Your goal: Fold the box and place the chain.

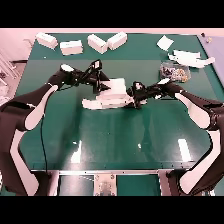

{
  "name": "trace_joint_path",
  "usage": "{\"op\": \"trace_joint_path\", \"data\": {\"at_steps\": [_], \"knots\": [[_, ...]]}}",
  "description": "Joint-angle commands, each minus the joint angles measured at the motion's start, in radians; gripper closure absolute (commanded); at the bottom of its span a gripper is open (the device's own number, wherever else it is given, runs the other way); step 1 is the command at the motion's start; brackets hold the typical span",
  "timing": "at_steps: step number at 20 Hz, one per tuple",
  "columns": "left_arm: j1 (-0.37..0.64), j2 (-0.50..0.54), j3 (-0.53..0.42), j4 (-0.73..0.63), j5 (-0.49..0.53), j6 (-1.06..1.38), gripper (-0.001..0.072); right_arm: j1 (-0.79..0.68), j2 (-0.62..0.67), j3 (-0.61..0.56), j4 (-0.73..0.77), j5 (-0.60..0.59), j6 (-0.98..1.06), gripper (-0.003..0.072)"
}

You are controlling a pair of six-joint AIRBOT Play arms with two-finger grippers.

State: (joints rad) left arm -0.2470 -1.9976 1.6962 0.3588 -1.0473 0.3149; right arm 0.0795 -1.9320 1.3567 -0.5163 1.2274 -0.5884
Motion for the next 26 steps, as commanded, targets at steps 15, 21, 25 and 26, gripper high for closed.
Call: {"op": "trace_joint_path", "data": {"at_steps": [15,21,25,26], "knots": [[0.103,0.082,-0.08,0.386,-0.311,-0.262,0.0226,0.0,0.001,0.0,0.0,0.004,0.001,0.0109],[0.095,0.082,-0.124,0.374,-0.262,-0.262,0.0226,0.0,0.001,0.0,0.0,0.004,0.001,0.0109],[0.085,0.082,-0.188,0.357,-0.208,-0.255,0.0226,0.0,0.001,0.0,0.0,0.004,0.001,0.0109],[0.086,0.082,-0.189,0.357,-0.196,-0.254,0.0227,0.0,0.001,0.0,0.0,0.004,0.001,0.0109]]}}
